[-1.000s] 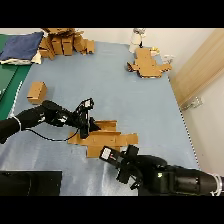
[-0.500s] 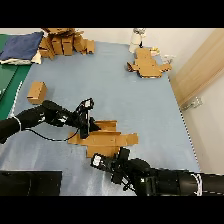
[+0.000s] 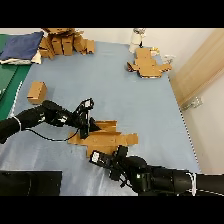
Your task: Fold the box.
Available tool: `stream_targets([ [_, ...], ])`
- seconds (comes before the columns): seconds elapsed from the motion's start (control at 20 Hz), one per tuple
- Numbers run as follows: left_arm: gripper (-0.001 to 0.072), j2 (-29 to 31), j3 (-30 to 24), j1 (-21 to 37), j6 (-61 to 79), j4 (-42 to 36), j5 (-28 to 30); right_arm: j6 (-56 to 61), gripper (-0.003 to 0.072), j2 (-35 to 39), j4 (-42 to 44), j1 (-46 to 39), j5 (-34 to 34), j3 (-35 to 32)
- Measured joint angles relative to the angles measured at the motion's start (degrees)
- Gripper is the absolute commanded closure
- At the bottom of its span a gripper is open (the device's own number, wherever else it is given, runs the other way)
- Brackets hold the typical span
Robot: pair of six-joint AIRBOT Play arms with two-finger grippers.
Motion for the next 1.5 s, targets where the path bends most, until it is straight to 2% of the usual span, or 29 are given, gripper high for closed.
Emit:
stream_targets([
  [0.25,0.0697,0.0,0.0,0.0,-0.02,-0.04,-0.07,-2.05,0.0434,3.39,-1.38,-1.99,1.49,-0.11],
  [0.5,0.0697,0.0,0.0,0.0,-0.02,-0.02,-0.11,-3.54,0.0434,6.19,-1.36,-2.23,-0.85,0.0],
  [0.7,0.0697,0.0,0.0,0.0,-0.02,-0.02,-0.11,-3.93,0.0433,6.54,-1.42,-2.25,-3.8,0.0],
  [1.05,0.0697,0.0,0.0,0.0,0.0,-0.04,-0.09,-4.13,0.0432,5.62,-1.64,-2.25,-5.2,-0.04],
  [1.1,0.0698,0.0,0.0,0.0,0.0,-0.07,-0.09,-4.13,0.0403,5.55,-1.7,-2.25,-5.25,-0.04],
  [1.15,0.0697,0.0,0.0,0.0,0.0,-0.07,-0.07,-4.13,0.0157,5.51,-1.7,-2.25,-5.22,-0.07],
  [1.2,0.0697,0.0,0.0,0.0,0.0,-0.04,-0.09,-4.13,-0.0034,5.49,-1.75,-2.36,-5.25,-0.04],
  [1.5,0.0697,0.0,0.0,0.0,0.0,-0.04,-0.09,-6.49,-0.0034,5.49,0.26,-5.11,-5.4,-0.04],
])
